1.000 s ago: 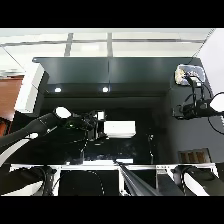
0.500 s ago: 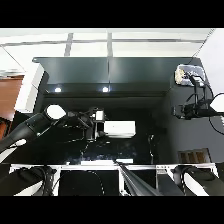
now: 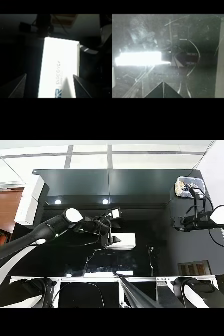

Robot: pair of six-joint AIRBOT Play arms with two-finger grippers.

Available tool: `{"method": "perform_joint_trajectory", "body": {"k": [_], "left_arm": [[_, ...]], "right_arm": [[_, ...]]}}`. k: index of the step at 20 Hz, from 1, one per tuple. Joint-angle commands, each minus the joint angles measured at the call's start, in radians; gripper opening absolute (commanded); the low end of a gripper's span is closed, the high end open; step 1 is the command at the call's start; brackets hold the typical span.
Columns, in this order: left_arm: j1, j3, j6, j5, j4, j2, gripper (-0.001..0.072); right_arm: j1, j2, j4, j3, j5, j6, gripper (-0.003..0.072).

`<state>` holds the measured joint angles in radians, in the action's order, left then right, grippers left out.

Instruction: Fold the box and place the chain.

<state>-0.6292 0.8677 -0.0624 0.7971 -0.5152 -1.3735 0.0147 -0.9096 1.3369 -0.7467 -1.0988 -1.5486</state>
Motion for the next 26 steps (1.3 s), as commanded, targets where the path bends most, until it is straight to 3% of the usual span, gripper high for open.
{"method": "perform_joint_trajectory", "body": {"k": [1,20,26], "left_arm": [[-0.005,0.016,-0.046,0.000,0.003,-0.034,0.0707],[-0.058,0.016,-0.010,0.024,-0.040,-0.057,0.0707],[-0.102,0.016,0.011,-0.027,-0.140,-0.057,0.0708]], "right_arm": [[0.000,0.001,-0.003,0.000,0.003,0.001,0.0013],[0.000,0.001,-0.006,0.000,0.006,0.001,0.0013],[0.000,0.001,-0.005,0.000,0.016,0.001,0.0013]]}}
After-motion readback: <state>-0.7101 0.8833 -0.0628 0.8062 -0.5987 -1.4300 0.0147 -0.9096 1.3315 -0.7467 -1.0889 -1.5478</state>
